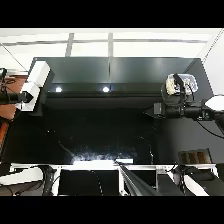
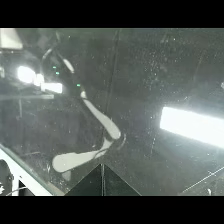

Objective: Fold the box and place the chain.

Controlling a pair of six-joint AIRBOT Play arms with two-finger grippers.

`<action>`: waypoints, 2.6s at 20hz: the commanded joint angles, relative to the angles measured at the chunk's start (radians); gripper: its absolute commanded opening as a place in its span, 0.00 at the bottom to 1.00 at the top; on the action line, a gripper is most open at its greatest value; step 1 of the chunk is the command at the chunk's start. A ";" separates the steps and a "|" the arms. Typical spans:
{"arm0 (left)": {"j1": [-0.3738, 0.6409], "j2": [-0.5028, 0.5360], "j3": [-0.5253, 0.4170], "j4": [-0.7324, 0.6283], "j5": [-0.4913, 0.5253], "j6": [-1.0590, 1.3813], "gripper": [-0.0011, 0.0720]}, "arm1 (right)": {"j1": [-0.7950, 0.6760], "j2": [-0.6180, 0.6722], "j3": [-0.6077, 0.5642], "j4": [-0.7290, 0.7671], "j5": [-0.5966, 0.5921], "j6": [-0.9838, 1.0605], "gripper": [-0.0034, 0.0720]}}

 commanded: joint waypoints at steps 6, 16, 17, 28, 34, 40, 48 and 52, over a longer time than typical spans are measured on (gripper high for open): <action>-0.011 -0.035 0.052 -0.050 0.023 -0.008 0.99 | 0.000 0.001 0.001 0.000 -0.027 0.011 0.07; -0.089 0.362 0.078 -0.163 -0.111 -0.040 0.58 | -0.001 0.001 0.029 -0.015 -0.087 -0.079 0.07; -0.137 0.391 0.078 -0.158 -0.167 -0.040 0.12 | -0.006 0.001 0.073 -0.091 -0.079 -0.099 0.07; -0.866 0.745 -0.163 0.402 -0.297 -0.854 0.05 | -0.039 0.413 0.108 -0.819 -0.116 0.349 0.07; -0.968 0.869 -0.381 0.518 -0.208 -0.995 0.05 | -0.039 0.530 -0.205 -0.801 -0.241 0.414 0.07; -0.969 0.934 -0.379 0.579 -0.209 -1.032 0.05 | -0.039 0.530 -0.205 -0.801 -0.241 0.414 0.07; -0.969 0.934 -0.379 0.579 -0.205 -1.032 0.06 | -0.039 0.530 -0.205 -0.801 -0.241 0.414 0.07; -0.969 0.934 -0.379 0.579 -0.205 -1.032 0.06 | -0.039 0.530 -0.205 -0.801 -0.241 0.414 0.07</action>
